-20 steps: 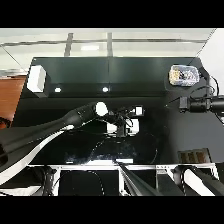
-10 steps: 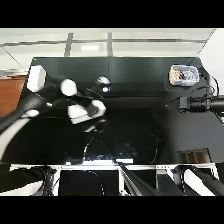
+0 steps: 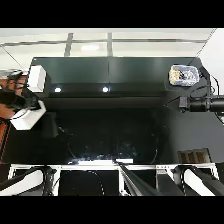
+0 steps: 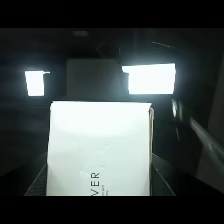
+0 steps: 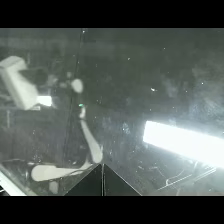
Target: Fold the box and place the chain.
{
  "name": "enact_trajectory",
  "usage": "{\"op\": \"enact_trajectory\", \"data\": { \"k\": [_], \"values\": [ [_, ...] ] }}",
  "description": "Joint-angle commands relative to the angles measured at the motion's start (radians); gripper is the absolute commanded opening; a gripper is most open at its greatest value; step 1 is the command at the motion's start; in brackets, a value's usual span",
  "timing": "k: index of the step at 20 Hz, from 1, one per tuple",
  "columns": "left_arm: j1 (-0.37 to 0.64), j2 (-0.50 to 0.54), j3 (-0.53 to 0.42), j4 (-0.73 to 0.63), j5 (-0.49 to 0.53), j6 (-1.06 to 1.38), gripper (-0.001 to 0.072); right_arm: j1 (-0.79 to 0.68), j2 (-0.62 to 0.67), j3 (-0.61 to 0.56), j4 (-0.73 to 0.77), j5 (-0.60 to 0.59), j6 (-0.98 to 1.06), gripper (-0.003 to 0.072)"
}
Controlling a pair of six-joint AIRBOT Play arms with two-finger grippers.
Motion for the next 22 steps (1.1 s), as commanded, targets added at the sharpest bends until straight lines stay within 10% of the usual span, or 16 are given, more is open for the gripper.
{"op": "enact_trajectory", "data": {
  "k": [1,13,15,16,22],
  "values": [
    [0.119,-0.005,-0.011,0.000,0.150,0.053,0.0280,0.000,0.000,0.001,0.002,-0.018,0.042,0.0023],
    [0.043,-0.274,0.124,-0.116,0.411,0.129,0.0282,0.000,0.000,0.001,0.002,-0.048,0.112,0.0023],
    [0.040,-0.285,0.150,-0.127,0.432,0.122,0.0421,0.005,0.000,0.001,0.002,-0.053,0.112,0.0023],
    [0.037,-0.285,0.163,-0.123,0.433,0.122,0.0683,0.005,0.000,0.001,0.006,-0.056,0.112,0.0023],
    [0.035,-0.230,0.387,-0.123,0.113,0.003,0.0673,0.016,0.000,0.001,0.002,-0.072,0.111,0.0023]
  ]
}}
